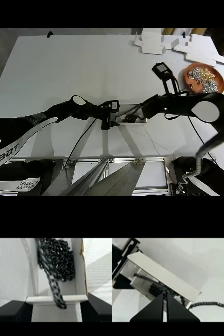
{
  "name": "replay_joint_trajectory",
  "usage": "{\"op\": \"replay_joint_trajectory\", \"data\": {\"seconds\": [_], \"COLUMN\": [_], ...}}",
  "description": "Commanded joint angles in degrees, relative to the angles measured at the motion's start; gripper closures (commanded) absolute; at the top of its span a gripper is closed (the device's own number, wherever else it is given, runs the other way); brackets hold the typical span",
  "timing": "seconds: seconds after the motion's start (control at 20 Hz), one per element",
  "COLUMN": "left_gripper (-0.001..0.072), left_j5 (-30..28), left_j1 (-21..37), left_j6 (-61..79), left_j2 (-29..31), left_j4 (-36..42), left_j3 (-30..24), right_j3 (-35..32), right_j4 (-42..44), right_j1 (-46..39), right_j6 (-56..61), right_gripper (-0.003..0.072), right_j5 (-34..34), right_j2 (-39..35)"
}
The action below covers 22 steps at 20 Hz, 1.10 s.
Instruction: Fold the box and place the chain.
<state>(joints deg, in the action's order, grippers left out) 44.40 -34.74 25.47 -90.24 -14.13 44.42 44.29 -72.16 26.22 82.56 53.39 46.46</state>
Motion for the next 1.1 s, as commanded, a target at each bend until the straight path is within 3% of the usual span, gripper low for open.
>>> {"op": "replay_joint_trajectory", "data": {"seconds": [0.0,0.45,0.55,0.8,0.85,0.95,1.05], "left_gripper": [0.0437,0.0437,0.0437,0.0437,0.0437,0.0437,0.0437], "left_j5": [0.0,0.0,0.0,0.0,0.0,0.0,0.0], "left_j1": [0.0,0.0,0.0,0.0,0.0,0.0,0.0], "left_j6": [0.0,0.0,0.0,0.0,0.0,0.0,0.0], "left_j2": [0.0,0.0,0.0,0.0,0.0,0.0,0.0], "left_j4": [0.0,0.0,0.0,0.0,0.0,0.0,0.0], "left_j3": [0.0,0.0,0.0,0.0,0.0,0.0,0.0], "right_j3": [0.0,0.0,0.0,0.0,0.0,0.0,0.1], "right_j4": [-0.1,2.5,7.0,6.9,6.4,6.3,6.2], "right_j1": [-1.8,-1.7,-1.5,5.2,6.3,7.4,8.0], "right_j6": [-0.5,-1.4,-5.0,-6.1,-6.1,-6.1,-6.2], "right_gripper": [0.067,0.067,0.0669,0.0664,0.0622,0.0619,0.0486], "right_j5": [2.4,2.2,1.6,-0.9,-1.5,-1.8,-1.6], "right_j2": [-2.2,-1.0,1.0,7.5,8.9,11.1,11.1]}}
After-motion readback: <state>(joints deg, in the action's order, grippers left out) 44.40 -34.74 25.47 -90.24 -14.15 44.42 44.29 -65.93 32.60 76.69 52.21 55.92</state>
